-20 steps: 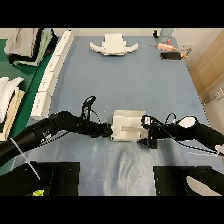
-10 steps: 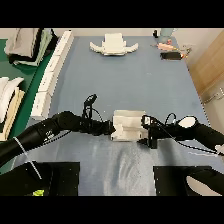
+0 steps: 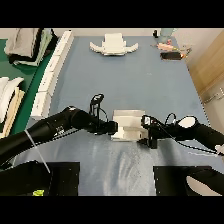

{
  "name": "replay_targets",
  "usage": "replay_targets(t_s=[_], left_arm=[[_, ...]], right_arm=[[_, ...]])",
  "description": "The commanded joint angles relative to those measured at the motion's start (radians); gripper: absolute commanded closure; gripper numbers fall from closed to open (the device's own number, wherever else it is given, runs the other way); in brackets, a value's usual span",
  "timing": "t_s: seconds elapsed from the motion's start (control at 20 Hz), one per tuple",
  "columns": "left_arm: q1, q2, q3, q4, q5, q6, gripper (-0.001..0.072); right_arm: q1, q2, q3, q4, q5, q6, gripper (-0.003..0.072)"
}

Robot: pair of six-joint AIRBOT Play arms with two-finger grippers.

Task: Fold the box.

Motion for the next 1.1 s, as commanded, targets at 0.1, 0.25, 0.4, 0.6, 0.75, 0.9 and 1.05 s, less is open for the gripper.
replay_targets(t_s=[0.1, 0.25, 0.4, 0.6, 0.75, 0.9, 1.05], left_arm=[[-0.082, -0.148, 0.164, 0.254, -0.184, -0.266, 0.0292], [-0.105, -0.206, 0.223, 0.324, -0.28, -0.345, 0.0292], [-0.131, -0.26, 0.283, 0.339, -0.336, -0.353, 0.0293], [-0.159, -0.317, 0.352, 0.41, -0.406, -0.416, 0.0293], [-0.17, -0.353, 0.401, 0.425, -0.421, -0.419, 0.0293], [-0.191, -0.394, 0.449, 0.45, -0.461, -0.422, 0.0293], [-0.212, -0.417, 0.455, 0.454, -0.468, -0.441, 0.0295]], right_arm=[[0.0, 0.0, 0.0, 0.0, 0.0, 0.0, 0.0162], [0.0, 0.0, 0.0, 0.0, 0.0, 0.0, 0.0162], [0.0, 0.0, 0.0, 0.0, 0.0, 0.0, 0.0162], [0.0, 0.0, 0.0, 0.0, 0.0, 0.0, 0.0162], [0.0, 0.0, 0.0, 0.0, 0.0, 0.0, 0.0162], [0.0, 0.0, 0.0, 0.0, 0.0, 0.0, 0.0161], [0.0, 0.0, 0.0, 0.0, 0.0, 0.0, 0.0162]])
